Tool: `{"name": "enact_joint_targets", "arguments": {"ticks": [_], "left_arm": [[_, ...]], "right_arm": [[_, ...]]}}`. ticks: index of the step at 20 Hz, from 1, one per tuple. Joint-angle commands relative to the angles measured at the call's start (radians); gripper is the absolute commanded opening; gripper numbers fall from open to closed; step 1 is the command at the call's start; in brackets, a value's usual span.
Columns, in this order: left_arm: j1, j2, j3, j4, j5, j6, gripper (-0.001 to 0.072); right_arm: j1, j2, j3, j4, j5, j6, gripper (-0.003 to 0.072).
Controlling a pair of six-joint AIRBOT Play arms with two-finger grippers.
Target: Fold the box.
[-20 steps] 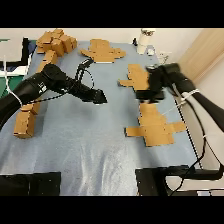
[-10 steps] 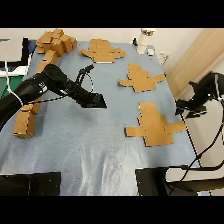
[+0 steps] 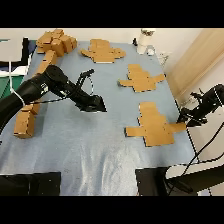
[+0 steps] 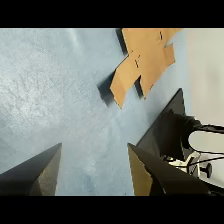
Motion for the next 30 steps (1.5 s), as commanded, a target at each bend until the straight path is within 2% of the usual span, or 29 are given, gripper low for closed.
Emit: {"name": "enact_joint_targets", "arguments": {"ticks": [1, 2, 3, 4, 6, 7, 11, 15, 18, 20, 21, 22, 23, 26, 29, 30], "left_arm": [[0.000, -0.001, 0.000, 0.000, -0.023, -0.005, 0.0631], [0.000, -0.001, 0.000, 0.000, -0.026, -0.002, 0.0630], [0.000, -0.001, 0.000, 0.000, -0.029, -0.002, 0.0630], [0.000, -0.001, 0.000, 0.000, -0.033, -0.002, 0.0630], [0.001, -0.001, 0.000, 0.000, -0.033, 0.003, 0.0630], [0.003, -0.001, 0.000, 0.000, -0.034, 0.007, 0.0630], [0.051, 0.000, 0.000, -0.001, -0.084, 0.024, 0.0630], [0.144, 0.000, -0.002, -0.008, -0.180, 0.024, 0.0630], [0.192, 0.000, -0.029, -0.028, -0.215, 0.035, 0.0629], [0.206, 0.000, -0.065, -0.043, -0.225, 0.059, 0.0629], [0.209, 0.000, -0.090, -0.056, -0.224, 0.075, 0.0629], [0.210, 0.000, -0.118, -0.065, -0.223, 0.090, 0.0628], [0.212, 0.000, -0.144, -0.072, -0.221, 0.105, 0.0628], [0.215, 0.000, -0.198, -0.076, -0.215, 0.129, 0.0628], [0.218, 0.001, -0.204, -0.079, -0.217, 0.134, 0.0629], [0.218, 0.001, -0.204, -0.087, -0.217, 0.138, 0.0628]], "right_arm": [[-0.009, -0.022, -0.001, 0.113, -0.055, -0.097, 0.0560], [-0.009, -0.022, -0.001, 0.171, -0.079, -0.117, 0.0498], [-0.006, -0.022, -0.001, 0.231, -0.108, -0.139, 0.0330], [0.003, -0.022, -0.001, 0.285, -0.137, -0.156, 0.0202], [0.031, -0.022, -0.004, 0.340, -0.187, -0.156, 0.0040], [0.054, -0.022, -0.010, 0.363, -0.207, -0.156, 0.0006], [0.169, 0.000, -0.082, 0.508, -0.186, -0.155, 0.0004], [0.309, 0.085, -0.224, 0.562, -0.007, -0.129, 0.0004], [0.410, 0.199, -0.334, 0.566, 0.160, -0.127, 0.0003], [0.469, 0.268, -0.394, 0.561, 0.221, -0.121, 0.0005], [0.493, 0.290, -0.416, 0.556, 0.223, -0.121, 0.0029], [0.516, 0.299, -0.431, 0.547, 0.223, -0.118, 0.0230], [0.532, 0.299, -0.441, 0.544, 0.224, -0.110, 0.0396], [0.563, 0.280, -0.446, 0.537, 0.277, -0.087, 0.0396], [0.577, 0.246, -0.446, 0.537, 0.291, -0.088, 0.0357], [0.584, 0.233, -0.446, 0.538, 0.287, -0.088, 0.0317]]}}
